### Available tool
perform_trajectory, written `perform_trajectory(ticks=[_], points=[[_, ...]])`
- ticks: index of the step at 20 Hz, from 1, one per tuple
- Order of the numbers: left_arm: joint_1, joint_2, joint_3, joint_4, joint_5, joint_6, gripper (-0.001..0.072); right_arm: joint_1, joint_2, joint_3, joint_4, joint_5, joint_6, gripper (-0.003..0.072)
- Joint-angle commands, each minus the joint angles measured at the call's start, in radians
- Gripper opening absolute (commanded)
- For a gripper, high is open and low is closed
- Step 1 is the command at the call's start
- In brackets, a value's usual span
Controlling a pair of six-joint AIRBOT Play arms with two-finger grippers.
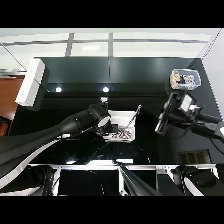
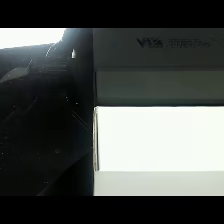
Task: Fold the box and place the chain.
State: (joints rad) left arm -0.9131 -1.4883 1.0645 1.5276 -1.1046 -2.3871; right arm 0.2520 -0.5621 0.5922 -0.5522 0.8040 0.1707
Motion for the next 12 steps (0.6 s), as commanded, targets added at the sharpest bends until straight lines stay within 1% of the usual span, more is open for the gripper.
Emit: perform_trajectory(ticks=[1,5,9,11,12], points=[[-0.001,-0.001,0.001,0.0,0.0,0.0,0.0034,0.0,0.026,0.057,0.006,0.051,0.065,0.002],[-0.001,-0.001,0.001,0.0,0.0,0.0,0.0033,0.0,0.026,0.085,0.031,0.116,0.13,0.002],[-0.001,-0.001,0.001,0.0,0.0,0.0,0.0033,0.0,0.026,0.085,0.183,0.157,0.142,0.002],[-0.001,-0.001,0.001,0.0,0.0,0.0,0.0033,0.0,0.021,0.084,0.166,0.173,0.192,0.002],[-0.001,-0.001,0.001,0.0,0.0,0.0,0.0033,0.0,0.01,0.08,0.158,0.204,0.242,0.002]])
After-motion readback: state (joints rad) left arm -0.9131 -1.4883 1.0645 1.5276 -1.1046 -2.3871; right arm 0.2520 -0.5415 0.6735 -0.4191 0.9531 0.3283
